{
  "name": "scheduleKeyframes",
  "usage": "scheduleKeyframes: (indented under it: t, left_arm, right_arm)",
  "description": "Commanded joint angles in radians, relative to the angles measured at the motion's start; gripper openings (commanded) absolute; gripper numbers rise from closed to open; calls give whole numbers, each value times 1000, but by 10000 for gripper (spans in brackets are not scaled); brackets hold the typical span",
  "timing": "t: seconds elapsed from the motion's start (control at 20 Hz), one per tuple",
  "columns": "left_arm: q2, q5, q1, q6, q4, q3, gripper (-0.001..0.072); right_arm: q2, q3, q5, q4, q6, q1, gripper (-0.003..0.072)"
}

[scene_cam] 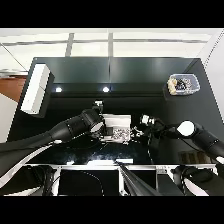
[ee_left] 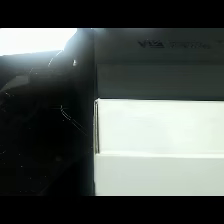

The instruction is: Fold the box and place the chain.

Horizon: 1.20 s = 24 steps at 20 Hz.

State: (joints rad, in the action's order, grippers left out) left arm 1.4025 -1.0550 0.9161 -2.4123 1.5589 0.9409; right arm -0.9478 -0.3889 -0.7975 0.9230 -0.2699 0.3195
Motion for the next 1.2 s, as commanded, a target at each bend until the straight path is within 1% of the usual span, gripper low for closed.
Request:
scheduleKeyframes:
  t: [0.0, 0.05, 0.15, 0.2, 0.3, 0.35, 0.45, 0.55, 0.65, 0.7, 0.75, 0.9, 0.95, 1.0, 1.05, 1.1, 1.15]
  left_arm:
    - [0, 0, -1, 0, 0, 0, 32]
    - [0, 0, -1, 0, 0, 0, 32]
    - [0, 0, -1, 0, 0, 0, 32]
    - [0, 0, -1, 0, 0, 0, 33]
    - [0, 0, -1, 0, 0, 0, 32]
    - [0, 0, 0, 0, 0, 0, 32]
    - [0, 0, -1, 0, 0, 0, 32]
    - [0, 0, -1, 0, 0, 0, 33]
    - [0, 0, 0, 0, 0, 0, 32]
    - [0, 0, -1, 0, 0, 0, 32]
    - [0, 0, -1, 0, 0, 0, 32]
    - [0, 0, -1, 0, 0, 0, 32]
    - [0, 0, -1, 0, 0, 0, 32]
    - [0, 0, -1, 0, 0, 0, 32]
    - [0, 0, -1, 0, 0, 0, 32]
    - [0, 0, -1, 0, 0, 0, 32]
    - [0, 0, -1, 0, 0, 0, 33]
  right_arm:
    - [13, -111, -149, 35, -229, 0, 49]
    - [16, -162, -221, 40, -292, 0, 47]
    - [17, -293, -425, 38, -387, 0, 48]
    - [17, -358, -508, 38, -440, 0, 49]
    - [19, -498, -629, 38, -533, 0, 48]
    - [19, -569, -666, 38, -571, 0, 49]
    - [20, -689, -688, 18, -637, 0, 49]
    - [20, -763, -697, -65, -655, 0, 49]
    - [16, -769, -692, -169, -655, 1, 49]
    - [13, -746, -673, -202, -656, 14, 49]
    - [9, -700, -636, -219, -655, 38, 49]
    - [-14, -534, -474, -205, -654, 108, 49]
    - [-23, -484, -426, -203, -654, 109, 67]
    - [-27, -451, -399, -175, -661, 108, 294]
    - [-27, -438, -399, -102, -670, 108, 575]
    - [-24, -441, -417, -26, -670, 104, 671]
    - [-18, -447, -452, 49, -669, 89, 674]
